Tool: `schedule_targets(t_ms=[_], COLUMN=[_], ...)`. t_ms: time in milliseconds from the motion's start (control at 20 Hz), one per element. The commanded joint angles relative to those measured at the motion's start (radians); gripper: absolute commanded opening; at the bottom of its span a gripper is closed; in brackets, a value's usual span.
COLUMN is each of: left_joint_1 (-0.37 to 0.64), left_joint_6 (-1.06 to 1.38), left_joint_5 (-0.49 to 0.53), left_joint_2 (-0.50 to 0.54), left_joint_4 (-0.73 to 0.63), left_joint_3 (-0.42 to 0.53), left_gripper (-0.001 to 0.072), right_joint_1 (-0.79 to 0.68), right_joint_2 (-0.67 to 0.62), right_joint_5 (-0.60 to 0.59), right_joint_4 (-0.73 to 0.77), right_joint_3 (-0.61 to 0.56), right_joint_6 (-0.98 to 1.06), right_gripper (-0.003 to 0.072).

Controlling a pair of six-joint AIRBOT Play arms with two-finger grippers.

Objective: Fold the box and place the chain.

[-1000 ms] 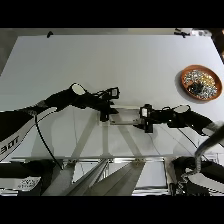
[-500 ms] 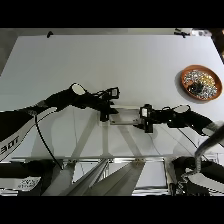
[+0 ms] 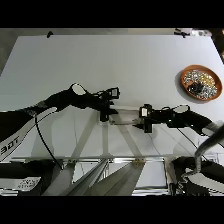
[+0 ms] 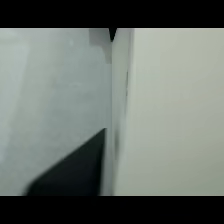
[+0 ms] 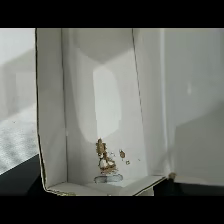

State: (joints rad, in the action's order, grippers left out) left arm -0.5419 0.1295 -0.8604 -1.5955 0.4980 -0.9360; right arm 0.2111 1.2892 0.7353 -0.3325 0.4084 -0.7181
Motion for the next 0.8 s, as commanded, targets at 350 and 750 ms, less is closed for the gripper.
schedule_targets(t_ms=[350,750], left_joint_1=[0.162,0.19], left_joint_6=[-0.197,-0.365], left_joint_5=[-0.143,-0.413], left_joint_2=[0.208,0.325], left_joint_4=[0.105,0.18], left_joint_3=[-0.002,-0.001], left_gripper=[0.0576,0.0003], right_joint_1=[0.0,0.0], right_joint_2=[-0.001,-0.001], right_joint_5=[0.009,0.009], right_joint_4=[-0.003,-0.004], right_joint_3=[0.001,0.001], right_joint_6=[0.002,0.002], right_gripper=[0.0416,0.0416])
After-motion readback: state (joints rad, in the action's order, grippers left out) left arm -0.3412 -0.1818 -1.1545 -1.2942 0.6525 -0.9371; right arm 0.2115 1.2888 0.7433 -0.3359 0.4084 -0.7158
